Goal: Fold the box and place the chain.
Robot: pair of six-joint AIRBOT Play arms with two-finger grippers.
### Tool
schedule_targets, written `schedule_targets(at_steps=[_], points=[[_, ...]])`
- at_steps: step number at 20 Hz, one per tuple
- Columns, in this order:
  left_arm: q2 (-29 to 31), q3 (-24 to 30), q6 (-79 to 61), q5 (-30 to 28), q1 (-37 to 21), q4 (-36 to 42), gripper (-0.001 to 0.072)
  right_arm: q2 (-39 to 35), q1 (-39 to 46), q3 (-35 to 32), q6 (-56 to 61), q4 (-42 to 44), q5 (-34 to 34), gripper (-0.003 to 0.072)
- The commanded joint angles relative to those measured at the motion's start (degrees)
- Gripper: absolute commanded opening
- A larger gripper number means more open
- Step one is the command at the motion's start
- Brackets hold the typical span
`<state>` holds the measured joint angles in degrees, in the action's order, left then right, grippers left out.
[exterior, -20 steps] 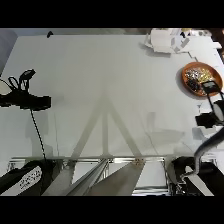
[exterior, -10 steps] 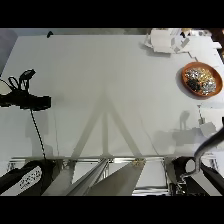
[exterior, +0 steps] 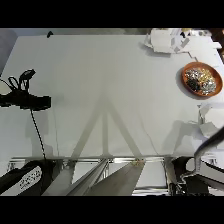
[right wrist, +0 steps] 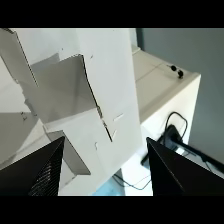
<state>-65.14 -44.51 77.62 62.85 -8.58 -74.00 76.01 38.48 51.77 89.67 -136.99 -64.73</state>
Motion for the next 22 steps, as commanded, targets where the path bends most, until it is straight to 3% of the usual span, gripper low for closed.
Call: schedule_targets(at_steps=[1,2,12,18,20,22], points=[[0.0,0.0,0.0,0.0,0.0,0.0,0.0009,5.2,2.5,1.4,-0.1,-1.2,-0.3,0.046],[0.0,0.0,0.0,0.0,0.0,0.0,0.0009,5.9,2.9,1.4,0.3,-1.4,0.2,0.0455],[0.0,0.0,0.0,0.0,0.0,0.0,0.0009,8.9,2.9,1.5,1.7,-2.6,0.3,0.003],[0.0,0.0,0.0,0.0,0.0,0.0,0.0009,4.8,-4.6,1.5,-3.6,4.8,0.5,0.0012],[0.0,0.0,0.0,0.0,0.0,0.0,0.0009,2.1,-10.2,1.5,-5.5,13.0,0.3,0.0012],[0.0,0.0,0.0,0.0,0.0,0.0,0.0009,-0.7,-15.3,1.2,-8.4,26.6,-0.5,0.0012]])
